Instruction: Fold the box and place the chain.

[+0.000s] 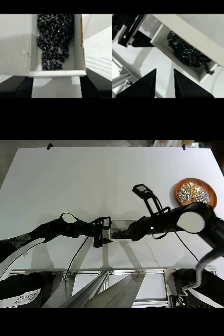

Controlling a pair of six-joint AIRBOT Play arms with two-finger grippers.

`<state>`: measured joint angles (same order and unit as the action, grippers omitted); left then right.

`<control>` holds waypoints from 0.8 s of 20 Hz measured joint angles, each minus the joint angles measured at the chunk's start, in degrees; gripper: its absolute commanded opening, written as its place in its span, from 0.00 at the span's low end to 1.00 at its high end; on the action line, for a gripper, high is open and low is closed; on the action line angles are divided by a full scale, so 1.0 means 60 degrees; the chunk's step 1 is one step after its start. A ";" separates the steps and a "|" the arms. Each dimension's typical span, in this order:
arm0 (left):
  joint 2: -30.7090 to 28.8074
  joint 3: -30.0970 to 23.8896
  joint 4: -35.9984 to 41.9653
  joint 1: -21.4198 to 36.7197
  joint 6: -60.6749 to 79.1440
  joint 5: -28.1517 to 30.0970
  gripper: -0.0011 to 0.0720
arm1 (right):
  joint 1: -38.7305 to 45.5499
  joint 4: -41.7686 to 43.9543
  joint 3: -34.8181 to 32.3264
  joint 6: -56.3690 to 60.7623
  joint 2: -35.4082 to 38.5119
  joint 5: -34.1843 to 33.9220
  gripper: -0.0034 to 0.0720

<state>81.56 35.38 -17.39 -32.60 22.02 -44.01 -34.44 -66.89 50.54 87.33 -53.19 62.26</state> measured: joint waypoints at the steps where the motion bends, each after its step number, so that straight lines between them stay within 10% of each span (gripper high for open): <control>1: 0.0004 0.0000 0.0000 0.0000 -0.0004 0.0000 0.44 | 0.0288 0.0036 0.0084 -0.0299 0.0080 0.0153 0.37; 11: 0.0004 0.0000 -0.0004 0.0000 -0.0004 -0.0062 0.44 | 0.3865 -0.0437 -0.0149 -0.2790 -0.0022 0.0769 0.18; 16: 0.0004 0.0000 -0.0004 0.0000 -0.0004 -0.0066 0.44 | 0.4204 0.0066 -0.1523 -0.8859 -0.0805 -0.0033 0.32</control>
<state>81.58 35.38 -17.41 -32.60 22.00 -44.40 -9.21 -66.50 41.41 34.17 -58.02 62.06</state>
